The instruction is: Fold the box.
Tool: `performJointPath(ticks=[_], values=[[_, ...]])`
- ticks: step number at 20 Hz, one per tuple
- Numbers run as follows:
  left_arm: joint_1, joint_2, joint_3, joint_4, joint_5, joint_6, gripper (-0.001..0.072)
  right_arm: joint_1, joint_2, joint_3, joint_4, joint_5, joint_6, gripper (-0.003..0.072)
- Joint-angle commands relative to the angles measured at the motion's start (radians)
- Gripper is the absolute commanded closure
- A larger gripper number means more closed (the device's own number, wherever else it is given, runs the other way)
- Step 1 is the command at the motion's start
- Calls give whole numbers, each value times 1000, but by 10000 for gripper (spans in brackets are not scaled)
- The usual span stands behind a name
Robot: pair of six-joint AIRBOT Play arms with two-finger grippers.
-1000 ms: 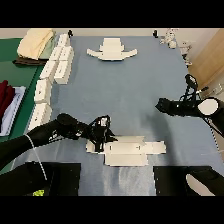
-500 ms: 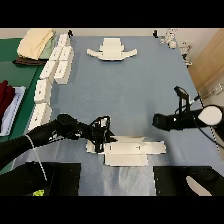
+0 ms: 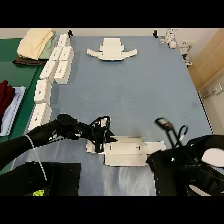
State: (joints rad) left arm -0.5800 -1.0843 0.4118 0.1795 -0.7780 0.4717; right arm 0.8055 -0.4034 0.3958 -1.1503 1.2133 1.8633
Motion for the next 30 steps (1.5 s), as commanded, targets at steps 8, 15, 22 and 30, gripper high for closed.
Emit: performJointPath(ticks=[8, 15, 22, 30], values=[[0, -1, 0, 0, 0, 0, 696, 323, -342, 19, -201, -285, -406, 73], [0, -1, 0, 0, 0, 0, 696, 373, -452, 27, -346, -358, -495, 82], [0, -1, 0, 0, 0, 0, 696, 424, -425, 92, -544, -312, -234, 94], [0, -1, 0, 0, 0, 0, 696, 421, -343, 142, -642, -150, 8, 98]])
